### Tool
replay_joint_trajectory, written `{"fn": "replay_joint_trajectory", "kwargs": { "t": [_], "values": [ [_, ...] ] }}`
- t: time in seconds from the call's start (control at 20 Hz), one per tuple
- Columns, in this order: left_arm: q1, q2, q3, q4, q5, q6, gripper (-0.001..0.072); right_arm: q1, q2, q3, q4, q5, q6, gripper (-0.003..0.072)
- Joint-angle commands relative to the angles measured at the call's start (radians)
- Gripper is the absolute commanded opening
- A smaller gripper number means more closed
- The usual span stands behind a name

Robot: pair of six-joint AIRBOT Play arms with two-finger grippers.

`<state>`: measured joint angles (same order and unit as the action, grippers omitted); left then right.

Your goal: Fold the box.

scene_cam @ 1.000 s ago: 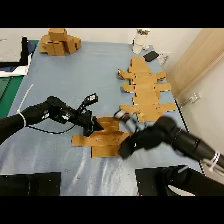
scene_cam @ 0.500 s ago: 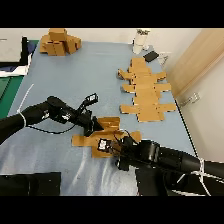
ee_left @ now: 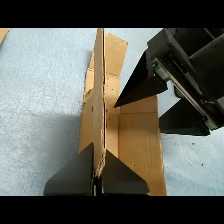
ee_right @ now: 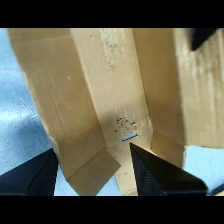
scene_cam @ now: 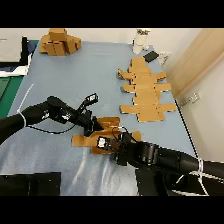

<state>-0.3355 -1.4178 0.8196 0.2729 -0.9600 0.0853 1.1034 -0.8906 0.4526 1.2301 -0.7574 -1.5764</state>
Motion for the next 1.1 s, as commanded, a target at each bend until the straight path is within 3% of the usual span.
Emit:
{"fn": "replay_joint_trajectory", "kwargs": {
  "t": [0.0,0.7,0.8,1.05],
  "values": [
    [0.000,0.000,0.001,0.000,0.000,0.000,0.0010,0.000,0.004,0.017,-0.019,0.005,0.080,0.0665],
    [0.000,0.000,0.001,0.000,0.000,0.000,0.0010,-0.049,0.016,0.017,0.031,0.011,0.067,0.0720],
    [0.000,0.000,0.001,0.000,0.000,0.000,0.0010,-0.091,0.040,0.015,0.095,0.009,-0.003,0.0720],
    [0.000,0.000,0.001,0.000,0.000,0.000,0.0010,-0.113,0.129,0.005,0.074,0.005,-0.066,0.0720]
  ]
}}
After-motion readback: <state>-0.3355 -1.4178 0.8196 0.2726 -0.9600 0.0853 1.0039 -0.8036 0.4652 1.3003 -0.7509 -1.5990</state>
